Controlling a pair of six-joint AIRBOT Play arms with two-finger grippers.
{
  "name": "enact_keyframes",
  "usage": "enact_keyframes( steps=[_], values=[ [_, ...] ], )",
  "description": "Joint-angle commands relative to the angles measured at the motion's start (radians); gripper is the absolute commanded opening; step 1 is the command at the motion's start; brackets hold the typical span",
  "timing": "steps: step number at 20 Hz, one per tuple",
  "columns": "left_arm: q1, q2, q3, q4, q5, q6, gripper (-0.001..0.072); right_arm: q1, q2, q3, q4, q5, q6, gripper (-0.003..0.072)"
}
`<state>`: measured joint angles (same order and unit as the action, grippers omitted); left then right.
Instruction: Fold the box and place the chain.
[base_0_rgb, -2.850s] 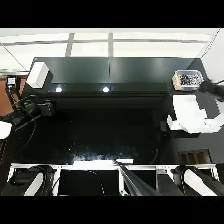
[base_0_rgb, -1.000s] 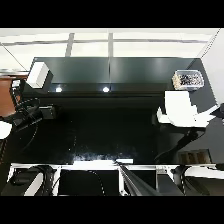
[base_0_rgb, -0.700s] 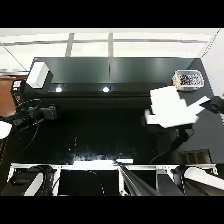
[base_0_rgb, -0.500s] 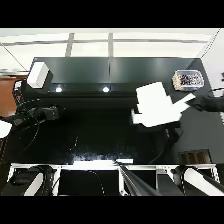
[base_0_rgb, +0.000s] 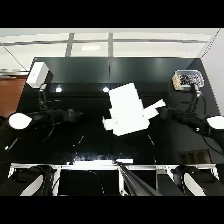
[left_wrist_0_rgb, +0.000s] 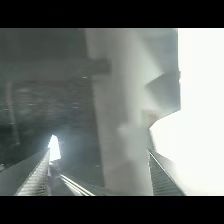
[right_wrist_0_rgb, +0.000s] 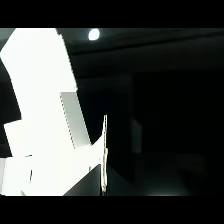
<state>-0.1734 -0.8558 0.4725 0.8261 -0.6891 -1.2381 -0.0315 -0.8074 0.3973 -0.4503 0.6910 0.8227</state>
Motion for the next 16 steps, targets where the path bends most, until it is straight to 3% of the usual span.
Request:
enact_keyframes(
  steps=[1,4,6,9,12,16],
  values=[
    [-0.045,-0.119,0.024,-0.143,0.006,0.108,0.0710,0.157,0.022,-0.031,0.007,-0.066,-0.061,0.0011],
    [-0.040,-0.224,0.064,-0.202,-0.029,0.108,0.0710,0.214,0.022,-0.031,0.006,-0.092,-0.056,0.0011],
    [-0.040,-0.314,0.091,-0.283,-0.109,0.135,0.0710,0.215,0.022,-0.031,0.009,-0.098,-0.056,0.0011],
    [-0.041,-0.451,0.109,-0.554,-0.241,0.354,0.0710,0.215,0.022,-0.031,0.008,-0.097,-0.056,0.0011],
    [-0.051,-0.531,0.109,-0.632,-0.200,0.410,0.0710,0.215,0.022,-0.031,0.008,-0.093,-0.056,0.0011],
    [-0.057,-0.603,0.113,-0.798,-0.311,0.643,0.0710,0.215,0.022,-0.031,0.007,-0.093,-0.056,0.0011]
  ],
)
